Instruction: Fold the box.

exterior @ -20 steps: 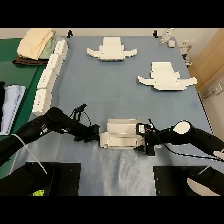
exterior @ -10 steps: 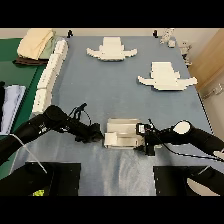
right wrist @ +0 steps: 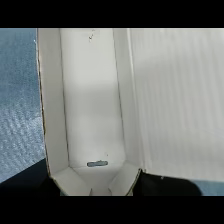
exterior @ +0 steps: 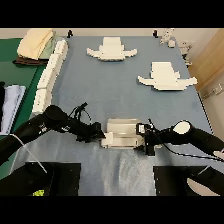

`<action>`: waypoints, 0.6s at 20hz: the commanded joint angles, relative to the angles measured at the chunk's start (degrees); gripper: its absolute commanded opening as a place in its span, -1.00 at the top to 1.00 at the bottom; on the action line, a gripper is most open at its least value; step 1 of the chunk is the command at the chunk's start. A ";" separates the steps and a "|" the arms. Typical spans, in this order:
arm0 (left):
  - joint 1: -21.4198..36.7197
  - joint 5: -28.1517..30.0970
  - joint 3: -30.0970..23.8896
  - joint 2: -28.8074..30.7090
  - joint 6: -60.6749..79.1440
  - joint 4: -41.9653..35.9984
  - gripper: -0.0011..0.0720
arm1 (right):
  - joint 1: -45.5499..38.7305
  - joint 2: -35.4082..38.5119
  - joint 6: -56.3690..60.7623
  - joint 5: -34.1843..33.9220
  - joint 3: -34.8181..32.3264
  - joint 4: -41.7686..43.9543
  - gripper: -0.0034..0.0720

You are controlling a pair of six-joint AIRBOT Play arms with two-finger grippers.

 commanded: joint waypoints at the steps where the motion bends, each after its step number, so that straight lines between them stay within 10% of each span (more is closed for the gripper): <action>1: -0.37 1.05 0.00 -0.07 0.50 -1.05 0.18 | 0.02 0.04 0.02 0.00 0.04 0.00 -0.39; 12: -17.90 5.60 10.93 -0.11 -29.35 29.53 0.19 | 0.02 0.04 0.00 0.00 0.02 0.00 -0.39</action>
